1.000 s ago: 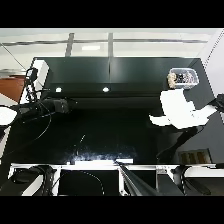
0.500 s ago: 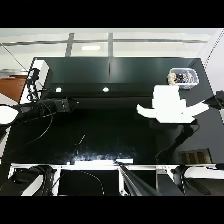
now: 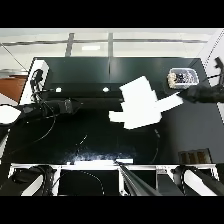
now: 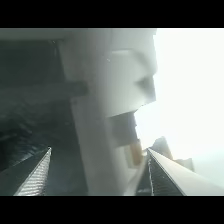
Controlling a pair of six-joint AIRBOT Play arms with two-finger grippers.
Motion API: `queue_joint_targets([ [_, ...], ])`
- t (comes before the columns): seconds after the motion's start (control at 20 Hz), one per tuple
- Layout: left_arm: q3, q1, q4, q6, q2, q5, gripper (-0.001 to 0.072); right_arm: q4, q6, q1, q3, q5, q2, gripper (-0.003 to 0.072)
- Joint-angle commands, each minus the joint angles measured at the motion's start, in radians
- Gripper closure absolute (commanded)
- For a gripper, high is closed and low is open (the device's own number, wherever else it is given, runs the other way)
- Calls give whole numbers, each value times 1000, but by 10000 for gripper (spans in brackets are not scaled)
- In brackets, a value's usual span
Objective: Fold the box and place the chain.
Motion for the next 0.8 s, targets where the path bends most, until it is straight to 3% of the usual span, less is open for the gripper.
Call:
queue_joint_targets([
  [0.0,0,-40,-6,-61,-42,-3,16,24,0,216,-256,-235,256,660],
  [0.1,0,-55,-27,-61,-109,7,16,24,16,319,-390,-339,367,661],
  [0.25,11,19,-260,67,-246,-44,16,16,107,415,-488,-370,427,660],
  [0.4,15,60,-517,398,-425,-270,16,9,119,488,-496,-387,427,661],
  [0.45,16,52,-544,475,-480,-327,16,9,135,500,-496,-395,427,660],
  [0.6,38,15,-623,636,-608,-324,16,9,143,505,-496,-398,427,661],
  [0.75,108,-16,-583,641,-709,-416,16,9,150,505,-496,-399,427,661],
])
